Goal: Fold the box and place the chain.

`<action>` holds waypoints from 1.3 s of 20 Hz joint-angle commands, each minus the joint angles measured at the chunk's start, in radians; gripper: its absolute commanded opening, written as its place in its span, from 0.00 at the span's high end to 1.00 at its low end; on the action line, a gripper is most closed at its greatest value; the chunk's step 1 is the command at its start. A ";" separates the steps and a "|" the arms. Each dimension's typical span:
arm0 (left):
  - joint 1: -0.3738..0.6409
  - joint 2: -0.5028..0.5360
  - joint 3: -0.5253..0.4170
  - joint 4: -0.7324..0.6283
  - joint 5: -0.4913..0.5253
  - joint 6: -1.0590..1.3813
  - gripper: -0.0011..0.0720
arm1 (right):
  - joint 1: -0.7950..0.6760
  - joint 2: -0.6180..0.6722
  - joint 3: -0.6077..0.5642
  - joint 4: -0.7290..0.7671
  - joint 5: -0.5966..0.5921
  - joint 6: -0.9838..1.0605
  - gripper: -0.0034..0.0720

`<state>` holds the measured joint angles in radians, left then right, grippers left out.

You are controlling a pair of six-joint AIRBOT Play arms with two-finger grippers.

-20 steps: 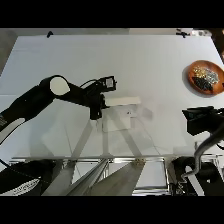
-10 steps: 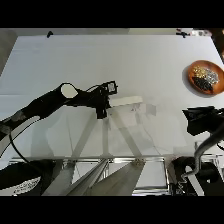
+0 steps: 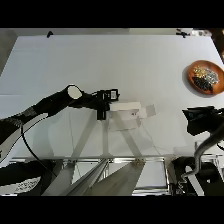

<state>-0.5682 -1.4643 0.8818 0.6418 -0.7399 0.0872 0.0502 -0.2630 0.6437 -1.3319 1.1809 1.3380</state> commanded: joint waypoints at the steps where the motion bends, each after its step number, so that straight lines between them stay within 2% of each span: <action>1: 0.000 -0.016 0.000 -0.024 -0.033 0.050 0.98 | 0.000 0.001 0.000 0.001 0.000 0.000 0.69; 4: 0.003 -0.024 0.001 -0.067 -0.077 0.097 0.98 | 0.000 0.001 0.000 0.001 -0.003 0.000 0.69; 7: 0.008 -0.025 0.001 -0.066 -0.075 0.096 0.98 | 0.000 0.001 0.000 0.001 -0.012 0.000 0.69; 12: 0.008 -0.025 0.001 -0.093 0.027 0.086 0.98 | 0.000 0.001 0.000 0.001 -0.014 0.000 0.69; 19: 0.006 -0.112 0.001 -0.096 0.025 -0.002 0.98 | 0.000 0.001 0.000 0.001 -0.015 0.000 0.69; 26: 0.006 -0.116 0.002 -0.095 0.018 0.001 0.98 | 0.000 0.001 0.000 0.000 -0.020 0.000 0.69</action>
<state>-0.5617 -1.5753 0.8833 0.5350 -0.7036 0.0898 0.0502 -0.2630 0.6437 -1.3315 1.1645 1.3380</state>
